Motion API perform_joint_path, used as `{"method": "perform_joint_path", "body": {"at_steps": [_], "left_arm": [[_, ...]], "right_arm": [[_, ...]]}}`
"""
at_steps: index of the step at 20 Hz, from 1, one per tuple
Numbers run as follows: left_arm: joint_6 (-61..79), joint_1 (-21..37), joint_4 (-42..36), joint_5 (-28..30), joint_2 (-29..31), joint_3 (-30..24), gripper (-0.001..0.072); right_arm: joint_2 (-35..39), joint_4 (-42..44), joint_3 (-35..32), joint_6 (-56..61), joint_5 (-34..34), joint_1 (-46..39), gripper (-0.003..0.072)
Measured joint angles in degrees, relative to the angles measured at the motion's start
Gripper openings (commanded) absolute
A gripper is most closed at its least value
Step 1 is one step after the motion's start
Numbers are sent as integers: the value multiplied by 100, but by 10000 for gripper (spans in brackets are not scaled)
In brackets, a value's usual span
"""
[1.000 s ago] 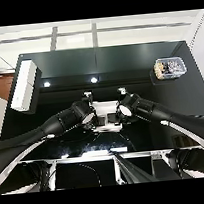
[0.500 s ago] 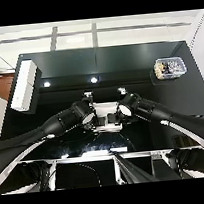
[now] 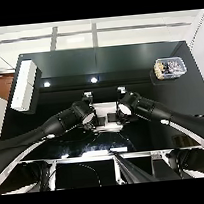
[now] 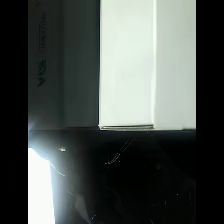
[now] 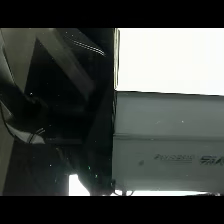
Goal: Fold the box and place the chain.
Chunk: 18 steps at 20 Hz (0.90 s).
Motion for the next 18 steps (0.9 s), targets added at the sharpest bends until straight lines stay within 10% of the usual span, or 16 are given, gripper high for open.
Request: {"method": "perform_joint_path", "body": {"at_steps": [8, 12, 18], "left_arm": [[11, 0, 2, 0, 0, 0, 32], [20, 0, 9, -2, 0, 0, 32], [17, 0, 7, -2, 0, 0, 32]], "right_arm": [[0, 9, 0, -24, 0, 0, 52], [2, 107, 0, -44, -26, 0, 381], [96, 144, 42, -44, 55, 0, 381]]}}
